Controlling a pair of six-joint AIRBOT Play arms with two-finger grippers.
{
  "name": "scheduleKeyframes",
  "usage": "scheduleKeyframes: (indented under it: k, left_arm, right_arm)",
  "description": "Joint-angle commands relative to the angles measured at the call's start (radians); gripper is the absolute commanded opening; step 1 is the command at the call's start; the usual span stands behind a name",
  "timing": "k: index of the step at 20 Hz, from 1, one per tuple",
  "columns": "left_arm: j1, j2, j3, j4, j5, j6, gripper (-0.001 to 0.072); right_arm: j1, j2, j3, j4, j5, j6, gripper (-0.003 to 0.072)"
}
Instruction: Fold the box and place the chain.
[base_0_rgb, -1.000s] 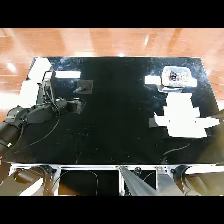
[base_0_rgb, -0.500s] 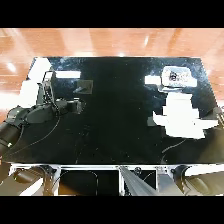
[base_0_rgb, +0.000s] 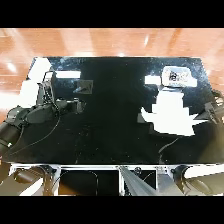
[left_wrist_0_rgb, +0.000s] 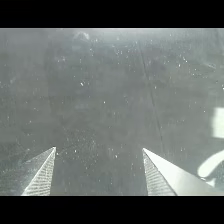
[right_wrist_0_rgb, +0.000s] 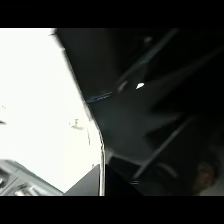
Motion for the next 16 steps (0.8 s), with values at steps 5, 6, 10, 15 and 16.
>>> scheduleKeyframes:
  k: [5, 6, 10, 15, 16]
  left_arm:
    - [0.001, -0.008, 0.0, -0.004, 0.102, -0.105, 0.0608]
    - [0.0, -0.021, 0.0, -0.004, 0.151, -0.139, 0.0608]
    - [0.029, -0.113, 0.013, -0.026, 0.216, -0.129, 0.0609]
    - [0.222, -0.264, 0.069, -0.318, 0.351, 0.181, 0.0609]
    - [0.265, -0.293, 0.078, -0.443, 0.417, 0.342, 0.0609]
  right_arm:
    - [0.329, 0.205, -0.269, 0.333, -0.149, -0.013, 0.0032]
    - [0.404, 0.246, -0.317, 0.355, -0.204, -0.019, 0.0032]
    - [0.71, 0.43, -0.461, 0.428, -0.465, -0.052, 0.0032]
    - [0.996, 0.647, -0.533, 0.21, -0.741, 0.183, 0.0031]
    - [1.041, 0.672, -0.537, 0.158, -0.754, 0.23, 0.0031]
